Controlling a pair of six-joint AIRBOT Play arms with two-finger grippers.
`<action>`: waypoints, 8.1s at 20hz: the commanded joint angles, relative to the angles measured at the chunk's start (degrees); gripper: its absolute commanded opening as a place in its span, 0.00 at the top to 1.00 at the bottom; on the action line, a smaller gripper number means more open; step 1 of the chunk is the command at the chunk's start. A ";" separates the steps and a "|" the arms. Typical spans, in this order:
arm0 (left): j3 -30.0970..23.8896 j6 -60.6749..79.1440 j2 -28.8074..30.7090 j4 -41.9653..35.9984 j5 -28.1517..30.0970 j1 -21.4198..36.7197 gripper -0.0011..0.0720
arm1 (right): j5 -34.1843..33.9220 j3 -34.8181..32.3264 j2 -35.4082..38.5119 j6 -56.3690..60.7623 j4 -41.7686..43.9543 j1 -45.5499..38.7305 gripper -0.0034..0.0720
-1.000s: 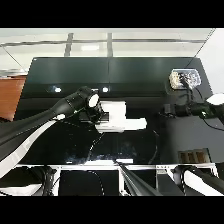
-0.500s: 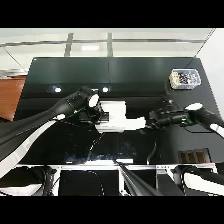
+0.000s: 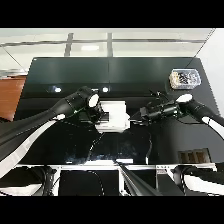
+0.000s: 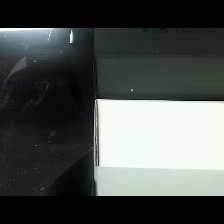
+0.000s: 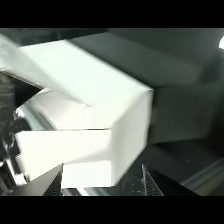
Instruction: Fold the box and place the chain.
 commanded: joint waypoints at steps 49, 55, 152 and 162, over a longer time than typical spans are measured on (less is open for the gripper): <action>0.02 0.02 -0.02 0.02 -0.07 0.04 0.95 | 0.24 29.24 -10.88 72.15 -59.84 34.71 0.63; 0.02 0.02 -0.02 0.02 -0.07 0.04 0.95 | -1.70 29.27 -11.30 72.24 -59.23 34.71 0.64; 0.02 0.15 -0.02 0.04 0.02 0.50 0.95 | -12.74 61.96 7.34 38.60 -48.22 -18.73 0.94; 0.02 0.15 -0.02 0.07 0.04 0.50 0.95 | -10.27 77.55 13.99 32.92 -28.06 -18.71 0.95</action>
